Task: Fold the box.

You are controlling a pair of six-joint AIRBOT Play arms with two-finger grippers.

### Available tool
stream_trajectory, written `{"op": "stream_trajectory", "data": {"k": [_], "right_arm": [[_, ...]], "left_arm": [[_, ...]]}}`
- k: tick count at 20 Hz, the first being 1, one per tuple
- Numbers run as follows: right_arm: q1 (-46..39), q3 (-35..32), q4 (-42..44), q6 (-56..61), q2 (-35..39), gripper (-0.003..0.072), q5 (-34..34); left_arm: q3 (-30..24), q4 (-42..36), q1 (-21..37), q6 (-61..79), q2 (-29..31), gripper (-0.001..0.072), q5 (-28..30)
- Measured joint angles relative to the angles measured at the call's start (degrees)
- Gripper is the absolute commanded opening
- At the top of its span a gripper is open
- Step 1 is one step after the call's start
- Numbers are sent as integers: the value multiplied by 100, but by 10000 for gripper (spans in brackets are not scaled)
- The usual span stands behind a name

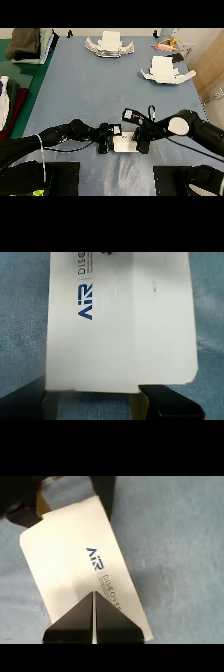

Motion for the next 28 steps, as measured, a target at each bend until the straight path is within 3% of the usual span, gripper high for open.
{"op": "stream_trajectory", "data": {"k": [1, 3, 5, 10, 12, 21, 22, 24, 25, 28], "right_arm": [[210, -120, -129, 0, 199, 116, -175], [522, -310, -382, -13, 520, 387, -450], [717, -420, -664, -42, 695, 469, -614], [887, -525, -1165, -518, 706, 469, -758], [914, -538, -1311, -680, 595, 515, -776], [1128, -555, -1663, -986, 175, 506, -911], [1141, -553, -1700, -992, 157, 435, -927], [1163, -555, -1757, -1001, 153, 396, -949], [1174, -555, -1773, -1001, 157, 309, -949], [1213, -560, -1825, -977, 203, 250, -949]], "left_arm": [[0, -2, 0, 0, 0, 427, 0], [0, -2, 0, -2, 0, 427, 0], [0, -2, 0, -2, 0, 427, 0], [0, -2, 0, -4, 0, 427, 0], [0, -2, 0, -4, 0, 427, 0], [0, -7, 0, -11, 0, 427, 0], [0, -7, 0, -11, 0, 427, 0], [0, -7, 0, -9, 0, 427, 0], [0, -4, 0, -7, 0, 427, 0], [0, 0, 0, 4, 0, 427, -2]]}}
